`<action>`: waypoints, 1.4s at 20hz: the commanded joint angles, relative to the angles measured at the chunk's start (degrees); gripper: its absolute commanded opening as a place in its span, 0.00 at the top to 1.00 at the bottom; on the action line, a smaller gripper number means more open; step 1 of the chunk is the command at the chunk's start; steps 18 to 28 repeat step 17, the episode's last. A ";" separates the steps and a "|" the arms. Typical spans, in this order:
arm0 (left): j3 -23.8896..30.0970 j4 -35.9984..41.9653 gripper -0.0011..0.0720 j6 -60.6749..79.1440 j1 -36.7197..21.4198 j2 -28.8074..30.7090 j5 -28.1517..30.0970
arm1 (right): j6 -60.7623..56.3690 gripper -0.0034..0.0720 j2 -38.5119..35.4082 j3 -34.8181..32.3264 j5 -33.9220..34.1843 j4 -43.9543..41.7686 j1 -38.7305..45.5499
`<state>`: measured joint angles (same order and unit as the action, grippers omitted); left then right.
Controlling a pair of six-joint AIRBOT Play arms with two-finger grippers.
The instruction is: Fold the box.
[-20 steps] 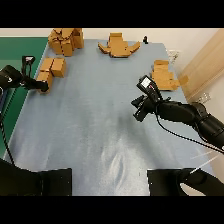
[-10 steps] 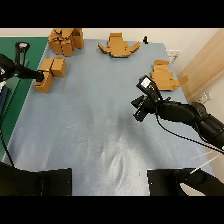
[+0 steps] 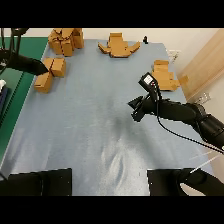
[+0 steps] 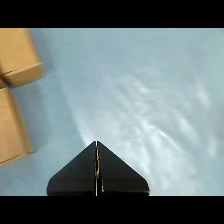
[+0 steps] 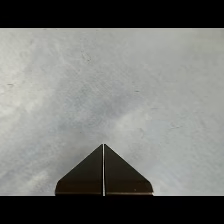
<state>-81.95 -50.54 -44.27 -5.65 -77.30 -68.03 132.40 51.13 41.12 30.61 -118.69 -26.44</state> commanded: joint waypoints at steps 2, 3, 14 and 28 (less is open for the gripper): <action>15.43 7.93 0.97 4.63 8.26 13.33 -1.86 | 0.00 0.95 -0.02 0.04 3.58 -3.72 -0.11; 18.78 9.09 0.96 4.63 10.49 14.86 -2.25 | 0.02 0.95 -0.02 0.04 4.28 -3.67 -0.11; 23.65 10.23 0.96 2.27 17.35 16.26 -0.48 | 0.04 0.95 -0.02 0.04 5.46 -3.19 -0.09; 23.65 10.49 0.96 2.27 17.33 16.26 -1.22 | 0.04 0.95 -0.02 0.04 5.46 -3.19 -0.09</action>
